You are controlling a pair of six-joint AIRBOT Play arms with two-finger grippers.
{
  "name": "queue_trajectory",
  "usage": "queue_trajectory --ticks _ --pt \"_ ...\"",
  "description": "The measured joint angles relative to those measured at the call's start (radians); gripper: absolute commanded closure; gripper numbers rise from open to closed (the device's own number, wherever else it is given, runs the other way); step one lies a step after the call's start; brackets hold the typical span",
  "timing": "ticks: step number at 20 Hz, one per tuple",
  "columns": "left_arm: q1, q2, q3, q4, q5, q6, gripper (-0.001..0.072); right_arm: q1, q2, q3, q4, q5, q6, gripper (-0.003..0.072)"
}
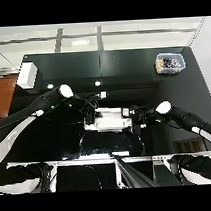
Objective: Fold the box and place the chain.
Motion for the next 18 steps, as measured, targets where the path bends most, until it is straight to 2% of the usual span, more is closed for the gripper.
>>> queue_trajectory --ticks 18 --pt "0.000 0.000 0.000 0.000 0.000 0.000 0.0687 0.000 -0.003 0.002 -0.024 -0.004 0.016 -0.0016"
